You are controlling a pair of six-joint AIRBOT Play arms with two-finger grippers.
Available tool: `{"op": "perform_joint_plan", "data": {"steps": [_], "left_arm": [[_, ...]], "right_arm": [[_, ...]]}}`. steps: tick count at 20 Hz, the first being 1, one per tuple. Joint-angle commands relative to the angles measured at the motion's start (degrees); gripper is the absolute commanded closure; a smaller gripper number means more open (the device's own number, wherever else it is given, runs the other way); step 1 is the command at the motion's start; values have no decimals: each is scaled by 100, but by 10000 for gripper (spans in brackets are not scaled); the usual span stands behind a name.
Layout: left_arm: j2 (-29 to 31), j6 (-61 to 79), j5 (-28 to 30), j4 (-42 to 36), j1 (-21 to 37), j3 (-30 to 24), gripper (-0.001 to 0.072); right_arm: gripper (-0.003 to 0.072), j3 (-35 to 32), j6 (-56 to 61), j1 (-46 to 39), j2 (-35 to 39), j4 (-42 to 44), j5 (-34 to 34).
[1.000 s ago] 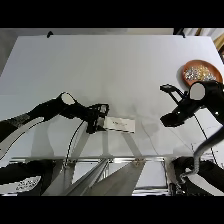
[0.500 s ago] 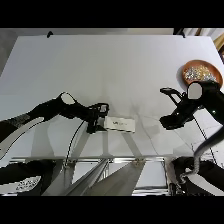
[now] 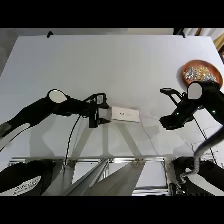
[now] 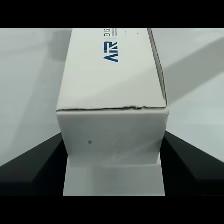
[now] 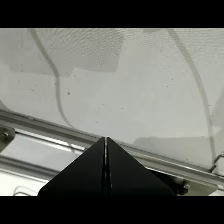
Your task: Fold the box and place the chain.
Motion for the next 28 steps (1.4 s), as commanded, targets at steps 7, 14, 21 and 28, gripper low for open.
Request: {"op": "perform_joint_plan", "data": {"steps": [7, 14, 21, 28], "left_arm": [[1246, -2120, 1818, 262, 1379, 7, 708], [1897, -2953, 1893, 431, 3810, 4, 709], [1864, -3777, 2024, 1519, 4920, -592, 709], [1825, -3842, 1978, 1727, 5252, -1482, 708]], "right_arm": [[671, -2, 0, -4, -2, 0, 4], [671, -2, 0, -4, -4, 2, 4], [671, -2, 0, -4, -4, 0, 4], [671, -2, 0, -4, -2, 0, 4]]}}
